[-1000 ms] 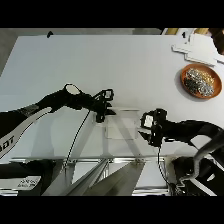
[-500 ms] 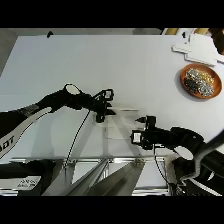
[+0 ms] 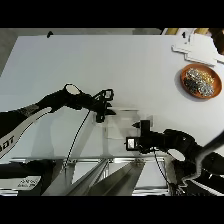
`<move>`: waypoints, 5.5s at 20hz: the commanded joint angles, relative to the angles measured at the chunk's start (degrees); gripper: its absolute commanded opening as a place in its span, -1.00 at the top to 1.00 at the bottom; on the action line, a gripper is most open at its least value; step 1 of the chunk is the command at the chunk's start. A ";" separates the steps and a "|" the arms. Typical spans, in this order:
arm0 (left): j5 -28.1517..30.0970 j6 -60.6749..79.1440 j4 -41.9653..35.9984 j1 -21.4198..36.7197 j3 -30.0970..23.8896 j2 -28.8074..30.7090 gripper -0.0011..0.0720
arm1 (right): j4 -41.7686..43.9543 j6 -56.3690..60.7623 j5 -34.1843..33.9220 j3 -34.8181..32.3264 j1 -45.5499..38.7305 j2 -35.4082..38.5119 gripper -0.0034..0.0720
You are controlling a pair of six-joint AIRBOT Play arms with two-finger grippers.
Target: Fold the box and place the chain.
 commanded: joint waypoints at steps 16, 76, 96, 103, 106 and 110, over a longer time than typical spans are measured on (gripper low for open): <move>0.00 0.00 0.00 -0.02 -0.02 -0.04 0.94 | -1.29 0.24 1.31 5.51 -4.33 -3.61 -0.87; 0.00 0.00 0.00 -0.02 -0.02 -0.04 0.94 | 36.89 -49.62 17.84 -3.39 -35.32 7.54 -0.96; 0.00 0.00 0.00 -0.02 -0.02 -0.04 0.94 | 28.94 -35.32 -2.23 -3.93 -11.54 -0.31 -0.95; 0.00 0.00 0.00 -0.02 -0.02 -0.04 0.94 | 38.10 -40.85 -5.20 -3.76 -11.54 -0.42 -0.95; 0.00 0.00 0.00 -0.02 -0.02 -0.04 0.94 | 45.09 -46.47 -4.52 -2.93 -13.99 -0.42 -0.95; 0.00 0.00 0.00 -0.02 -0.02 -0.04 0.94 | 44.76 -46.58 -1.90 0.11 -21.33 -0.42 -0.95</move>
